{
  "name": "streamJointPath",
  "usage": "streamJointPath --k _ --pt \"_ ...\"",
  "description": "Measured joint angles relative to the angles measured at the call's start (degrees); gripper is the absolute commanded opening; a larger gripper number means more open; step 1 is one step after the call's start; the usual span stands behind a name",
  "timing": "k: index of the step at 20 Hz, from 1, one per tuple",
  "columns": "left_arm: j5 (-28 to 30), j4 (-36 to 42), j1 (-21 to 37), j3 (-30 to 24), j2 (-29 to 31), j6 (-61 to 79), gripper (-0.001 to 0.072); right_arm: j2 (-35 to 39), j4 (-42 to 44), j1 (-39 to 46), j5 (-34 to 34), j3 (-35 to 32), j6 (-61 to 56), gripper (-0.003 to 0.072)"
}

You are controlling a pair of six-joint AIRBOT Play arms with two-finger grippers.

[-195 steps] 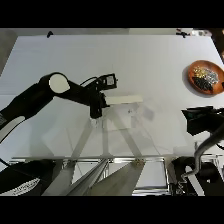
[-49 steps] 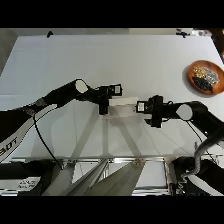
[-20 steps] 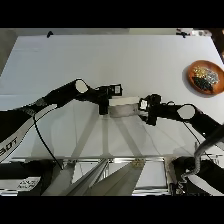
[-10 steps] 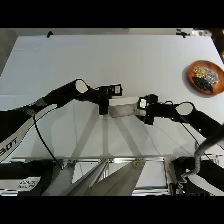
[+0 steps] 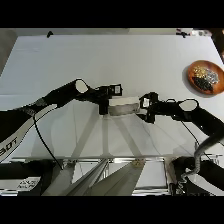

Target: Fold the box and place the chain.

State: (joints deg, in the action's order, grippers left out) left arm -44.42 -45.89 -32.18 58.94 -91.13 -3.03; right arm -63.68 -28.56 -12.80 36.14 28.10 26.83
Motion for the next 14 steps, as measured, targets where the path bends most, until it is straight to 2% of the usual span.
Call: streamJointPath --k 14 --pt "0.0 0.0 0.0 0.0 0.0 0.0 0.0014 -9.8 2.6 1.2 6.2 5.0 2.0 0.0683"
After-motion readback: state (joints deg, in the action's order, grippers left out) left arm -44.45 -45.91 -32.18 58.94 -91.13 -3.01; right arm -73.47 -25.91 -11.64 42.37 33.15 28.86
